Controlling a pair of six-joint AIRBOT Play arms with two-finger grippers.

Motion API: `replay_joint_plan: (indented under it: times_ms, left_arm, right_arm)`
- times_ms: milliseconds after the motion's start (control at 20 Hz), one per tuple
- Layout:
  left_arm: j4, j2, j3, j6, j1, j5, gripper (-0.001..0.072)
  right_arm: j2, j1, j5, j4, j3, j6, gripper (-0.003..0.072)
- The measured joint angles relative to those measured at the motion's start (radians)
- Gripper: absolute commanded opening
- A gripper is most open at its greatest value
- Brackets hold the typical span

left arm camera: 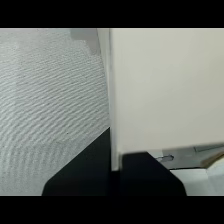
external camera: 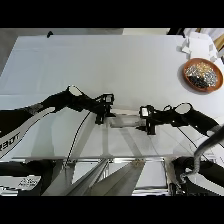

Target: Fold the box and place the chain.

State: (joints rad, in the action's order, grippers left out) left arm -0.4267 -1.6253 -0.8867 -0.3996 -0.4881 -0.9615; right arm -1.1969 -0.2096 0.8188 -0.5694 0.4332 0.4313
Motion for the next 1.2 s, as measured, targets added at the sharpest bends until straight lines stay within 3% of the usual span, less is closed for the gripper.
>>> replay_joint_plan:
  times_ms: [200,850,950,1200]
  left_arm:
    - [0.0,0.0,0.0,0.0,0.0,0.0,0.001]
    - [0.0,0.0,0.0,0.0,0.0,0.0,0.001]
    - [0.0,0.0,0.0,0.0,0.0,0.0,0.001]
    - [0.0,0.0,0.0,0.0,0.0,0.0,0.001]
  right_arm:
    - [0.0,0.002,-0.002,0.003,0.0,0.004,0.0592]
    - [-0.032,0.002,-0.013,0.046,0.0,0.049,0.0601]
    - [-0.032,0.003,-0.008,0.066,0.0,0.061,0.0653]
    - [-0.033,0.035,0.04,0.114,0.0,0.072,0.0668]
